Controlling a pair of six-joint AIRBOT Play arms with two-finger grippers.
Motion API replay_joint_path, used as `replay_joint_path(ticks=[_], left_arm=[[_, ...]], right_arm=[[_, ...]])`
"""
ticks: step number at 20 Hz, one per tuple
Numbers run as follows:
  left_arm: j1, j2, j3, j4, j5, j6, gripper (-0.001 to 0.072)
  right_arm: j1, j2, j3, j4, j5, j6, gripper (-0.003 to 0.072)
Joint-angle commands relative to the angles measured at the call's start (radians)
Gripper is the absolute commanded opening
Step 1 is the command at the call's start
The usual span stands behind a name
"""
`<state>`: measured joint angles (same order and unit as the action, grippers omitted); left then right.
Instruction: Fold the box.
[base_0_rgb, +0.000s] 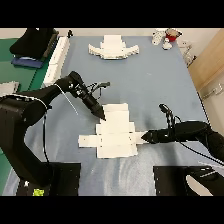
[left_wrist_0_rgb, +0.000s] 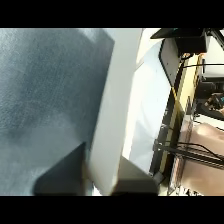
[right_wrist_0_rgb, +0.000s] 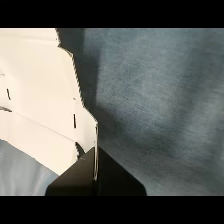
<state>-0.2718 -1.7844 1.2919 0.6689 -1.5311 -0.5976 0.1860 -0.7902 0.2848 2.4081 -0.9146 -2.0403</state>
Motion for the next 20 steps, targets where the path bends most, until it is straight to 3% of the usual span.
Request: replay_joint_path(ticks=[1,6,7,9,13,17,20], left_arm=[[-0.010,0.000,-0.003,-0.001,0.013,0.005,0.0013],[-0.011,0.000,-0.003,-0.015,0.011,0.010,0.0013],[-0.012,0.000,-0.003,-0.019,0.010,0.005,0.0013],[-0.016,0.000,-0.003,-0.027,-0.008,0.002,0.0013],[-0.026,0.012,0.006,-0.040,0.002,0.070,0.0010],[-0.048,0.114,-0.008,-0.036,0.166,0.160,0.0007],[-0.067,0.225,-0.074,-0.033,0.274,0.229,0.0007]], right_arm=[[0.001,0.000,0.000,0.000,0.001,0.000,0.0002],[0.001,0.000,0.001,0.000,0.008,-0.002,0.0004],[0.001,0.000,0.001,-0.004,0.016,-0.002,0.0040],[0.001,0.000,0.011,-0.038,0.024,-0.002,0.0317],[0.000,0.000,0.102,-0.255,0.032,0.041,0.0317],[0.000,0.000,0.230,-0.616,0.037,0.284,0.0317],[0.000,0.000,0.272,-0.750,0.035,0.426,0.0317]])
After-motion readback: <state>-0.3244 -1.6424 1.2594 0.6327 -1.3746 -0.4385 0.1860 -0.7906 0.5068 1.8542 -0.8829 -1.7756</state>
